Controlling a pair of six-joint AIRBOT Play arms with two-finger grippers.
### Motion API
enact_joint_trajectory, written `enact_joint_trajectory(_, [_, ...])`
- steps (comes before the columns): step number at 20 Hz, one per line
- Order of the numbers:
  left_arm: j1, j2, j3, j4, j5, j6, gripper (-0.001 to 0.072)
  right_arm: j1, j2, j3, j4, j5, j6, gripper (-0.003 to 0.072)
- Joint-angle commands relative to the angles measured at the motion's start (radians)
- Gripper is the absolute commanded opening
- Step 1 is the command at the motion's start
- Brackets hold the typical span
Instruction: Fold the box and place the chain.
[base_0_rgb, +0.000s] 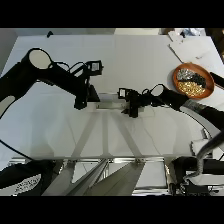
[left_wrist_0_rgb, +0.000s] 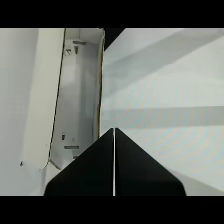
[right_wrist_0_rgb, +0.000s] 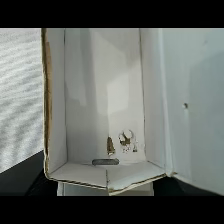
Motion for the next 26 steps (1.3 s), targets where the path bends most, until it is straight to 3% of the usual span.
enact_joint_trajectory(1, [-0.014,-0.092,0.0,0.006,0.083,-0.014,0.0014,0.001,0.0,0.0,0.0,0.0,0.0,0.0298])
enact_joint_trajectory(6, [0.018,-0.25,0.0,0.004,0.42,0.016,0.0013,0.001,0.0,0.0,0.0,0.0,0.0,0.0298])
enact_joint_trajectory(9, [0.048,-0.26,0.0,-0.033,0.516,0.016,0.0013,0.001,0.0,0.0,0.0,0.0,0.0,0.0298])
enact_joint_trajectory(13, [0.068,-0.276,0.0,-0.138,0.534,0.015,0.0013,0.001,0.0,0.0,0.0,0.0,0.0,0.0298])
enact_joint_trajectory(20, [0.032,-0.343,0.0,-0.161,0.488,0.016,0.0013,0.001,0.0,0.0,0.0,0.0,0.0,0.0298])
enact_joint_trajectory(26, [0.063,-0.256,0.0,-0.161,0.483,0.016,0.0015,0.001,0.0,0.0,0.0,0.0,0.0,0.0298])
